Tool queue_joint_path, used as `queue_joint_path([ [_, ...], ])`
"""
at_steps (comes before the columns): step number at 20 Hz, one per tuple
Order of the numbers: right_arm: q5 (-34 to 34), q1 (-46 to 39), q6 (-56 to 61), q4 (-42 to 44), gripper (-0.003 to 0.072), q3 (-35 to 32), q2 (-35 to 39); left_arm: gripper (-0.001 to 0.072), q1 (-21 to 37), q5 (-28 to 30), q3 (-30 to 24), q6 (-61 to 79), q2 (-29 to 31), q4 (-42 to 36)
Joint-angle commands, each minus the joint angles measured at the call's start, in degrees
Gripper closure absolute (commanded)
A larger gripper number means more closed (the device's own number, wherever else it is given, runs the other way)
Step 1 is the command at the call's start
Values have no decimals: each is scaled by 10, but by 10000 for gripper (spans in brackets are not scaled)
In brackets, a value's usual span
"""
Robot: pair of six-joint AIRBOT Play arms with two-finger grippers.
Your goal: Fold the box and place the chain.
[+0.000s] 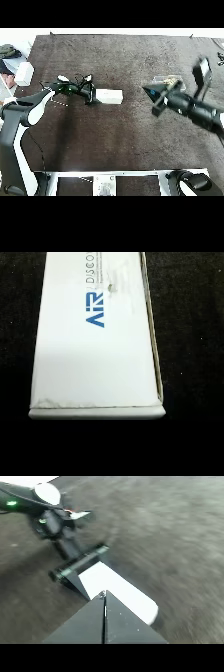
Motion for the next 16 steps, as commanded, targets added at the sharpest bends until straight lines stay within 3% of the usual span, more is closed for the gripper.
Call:
queue_joint_path([
  [1,-98,0,4,-1,701,-118,131,700,2,4,2,-9,2,-34],
  [4,-104,0,4,-1,701,-129,167,703,17,38,4,-26,33,-158],
  [6,-105,0,4,0,701,-129,177,703,35,135,4,-90,81,-200],
  [9,-110,0,4,0,701,-129,177,704,68,330,4,-217,157,-178],
  [12,-110,0,4,-1,701,-129,177,704,109,441,4,-345,210,-78],
  [14,-118,0,4,-1,701,-129,177,704,143,446,3,-471,228,37],
  [16,-131,0,4,-1,701,-129,177,704,179,415,2,-608,231,144],
])
